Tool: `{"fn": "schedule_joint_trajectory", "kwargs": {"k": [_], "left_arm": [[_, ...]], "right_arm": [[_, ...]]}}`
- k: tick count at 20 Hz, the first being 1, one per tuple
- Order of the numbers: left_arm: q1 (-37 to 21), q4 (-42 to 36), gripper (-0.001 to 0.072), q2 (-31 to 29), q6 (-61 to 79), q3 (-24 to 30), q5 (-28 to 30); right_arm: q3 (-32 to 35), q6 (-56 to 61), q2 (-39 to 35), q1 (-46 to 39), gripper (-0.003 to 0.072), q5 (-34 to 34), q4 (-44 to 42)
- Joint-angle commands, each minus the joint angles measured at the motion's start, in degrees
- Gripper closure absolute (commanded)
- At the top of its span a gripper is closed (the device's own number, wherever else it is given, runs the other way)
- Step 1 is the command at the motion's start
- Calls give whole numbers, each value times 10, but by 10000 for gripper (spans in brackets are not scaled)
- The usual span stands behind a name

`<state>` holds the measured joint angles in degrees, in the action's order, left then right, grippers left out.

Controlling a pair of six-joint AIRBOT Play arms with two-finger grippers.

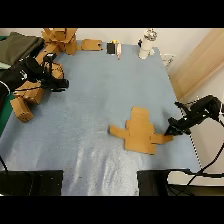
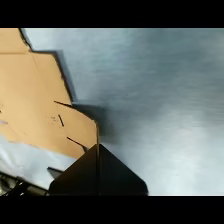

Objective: Fold the box.

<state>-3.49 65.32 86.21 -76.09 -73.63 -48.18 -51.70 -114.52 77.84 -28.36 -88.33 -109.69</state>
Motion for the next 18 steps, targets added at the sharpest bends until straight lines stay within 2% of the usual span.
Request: {"fn": "schedule_joint_trajectory", "kwargs": {"k": [1, 3, 4, 7, 9, 10, 11, 12, 18], "left_arm": [[-1, -63, 696, 0, 3, -1, -27], [-1, -111, 696, 0, 17, -1, -64], [-1, -143, 696, 0, 32, -1, -83], [-1, -261, 696, 0, 93, -1, -149], [-1, -300, 696, 0, 97, 0, -189], [-1, -311, 696, 0, 96, 0, -208], [-1, -316, 696, 0, 93, 0, -222], [-1, -317, 696, 0, 87, 0, -228], [-1, -327, 697, 0, 86, -1, -214]], "right_arm": [[18, -2, 0, 36, 683, 3, -137], [16, -47, 0, 88, 684, 41, -280], [15, -63, 0, 125, 683, 66, -313], [16, -98, -1, 237, 684, 125, -320], [16, -100, 0, 284, 681, 179, -311], [16, -97, 2, 297, 607, 198, -295], [16, -82, 7, 307, 395, 205, -285], [16, -71, 12, 311, 363, 205, -282], [17, -57, 34, 314, 368, 204, -268]]}}
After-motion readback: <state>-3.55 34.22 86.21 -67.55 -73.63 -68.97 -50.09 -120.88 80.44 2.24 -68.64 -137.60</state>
